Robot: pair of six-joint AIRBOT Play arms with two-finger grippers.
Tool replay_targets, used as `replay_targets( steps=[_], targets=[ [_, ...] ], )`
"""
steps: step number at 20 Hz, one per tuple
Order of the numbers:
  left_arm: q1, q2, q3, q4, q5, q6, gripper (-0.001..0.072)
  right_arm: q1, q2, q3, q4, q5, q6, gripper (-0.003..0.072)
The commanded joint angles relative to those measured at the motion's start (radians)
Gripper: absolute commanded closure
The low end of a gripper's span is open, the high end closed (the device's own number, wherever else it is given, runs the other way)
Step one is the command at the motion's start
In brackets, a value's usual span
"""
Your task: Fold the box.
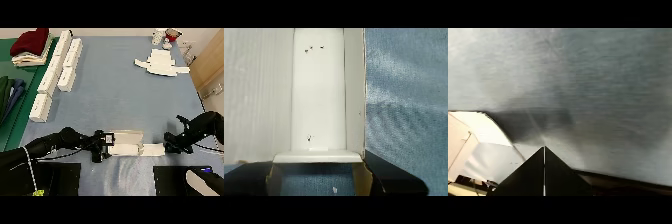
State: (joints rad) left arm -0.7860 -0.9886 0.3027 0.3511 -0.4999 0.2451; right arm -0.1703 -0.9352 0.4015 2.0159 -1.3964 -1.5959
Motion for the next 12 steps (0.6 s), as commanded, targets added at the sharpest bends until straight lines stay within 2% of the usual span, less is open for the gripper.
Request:
replay_targets(
  steps=[1, 3, 6, 12],
  targets=[
    [0.0, 0.001, 0.0, 0.0, 0.0, 0.0, 0.0186, -0.014, -0.005, -0.016, 0.123, -0.009, -0.075, 0.0682],
    [0.0, 0.001, 0.0, 0.0, 0.0, 0.0, 0.0186, -0.008, 0.003, -0.016, 0.181, -0.008, -0.1, 0.0682],
    [0.0, 0.001, 0.0, 0.0, 0.0, 0.0, 0.0186, -0.008, 0.008, -0.021, 0.192, 0.006, -0.108, 0.0682],
    [0.0, 0.001, 0.0, 0.0, 0.0, 0.0, 0.0186, -0.008, 0.008, -0.109, 0.269, 0.066, -0.164, 0.0681]
  ],
)
